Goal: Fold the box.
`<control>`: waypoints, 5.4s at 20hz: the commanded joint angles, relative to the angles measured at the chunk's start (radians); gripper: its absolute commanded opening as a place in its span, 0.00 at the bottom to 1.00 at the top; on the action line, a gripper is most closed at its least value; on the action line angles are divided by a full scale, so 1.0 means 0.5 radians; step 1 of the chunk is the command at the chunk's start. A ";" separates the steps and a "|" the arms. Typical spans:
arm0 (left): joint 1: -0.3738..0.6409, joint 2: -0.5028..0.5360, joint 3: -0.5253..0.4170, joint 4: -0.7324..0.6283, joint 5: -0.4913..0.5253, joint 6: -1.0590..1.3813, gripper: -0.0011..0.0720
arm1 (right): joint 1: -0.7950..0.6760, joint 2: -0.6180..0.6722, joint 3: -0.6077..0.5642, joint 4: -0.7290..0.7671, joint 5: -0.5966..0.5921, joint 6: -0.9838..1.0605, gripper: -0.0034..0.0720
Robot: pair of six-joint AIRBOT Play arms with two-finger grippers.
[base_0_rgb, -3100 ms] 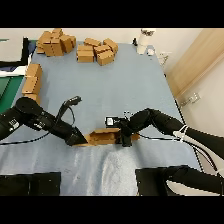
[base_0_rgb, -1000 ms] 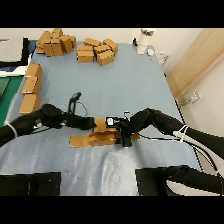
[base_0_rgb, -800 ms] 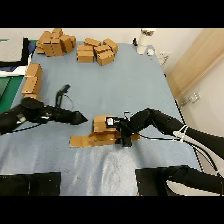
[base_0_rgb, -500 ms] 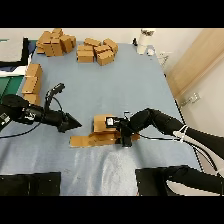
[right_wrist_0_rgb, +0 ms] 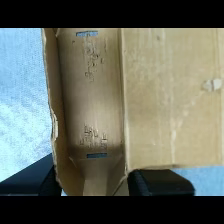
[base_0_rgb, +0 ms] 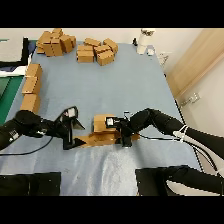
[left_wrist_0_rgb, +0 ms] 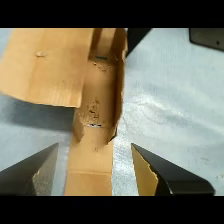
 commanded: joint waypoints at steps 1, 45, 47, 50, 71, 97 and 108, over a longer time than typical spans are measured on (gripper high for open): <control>-0.191 -0.098 -0.066 -0.078 0.292 0.211 0.97 | -0.001 -0.001 -0.001 -0.008 0.001 0.000 0.63; -0.464 -0.364 -0.004 -0.524 0.468 0.497 0.61 | -0.001 -0.001 -0.001 -0.008 0.001 0.000 0.63; -0.461 -0.362 -0.008 -0.499 0.468 0.471 0.14 | -0.001 -0.001 -0.001 -0.008 0.001 0.000 0.63; -0.434 -0.320 -0.010 -0.307 0.468 0.232 0.03 | -0.001 -0.001 -0.001 -0.008 0.001 0.000 0.63; 0.153 0.776 -0.396 1.041 -0.027 -3.658 0.03 | -0.001 -0.001 -0.001 -0.008 0.002 0.000 0.63; -0.808 0.315 -0.278 0.310 1.030 -3.448 0.03 | -0.001 -0.001 -0.001 -0.008 0.001 0.000 0.63; -0.693 0.315 -0.224 0.312 0.892 -3.443 0.41 | -0.001 -0.001 -0.001 -0.008 0.001 0.000 0.63</control>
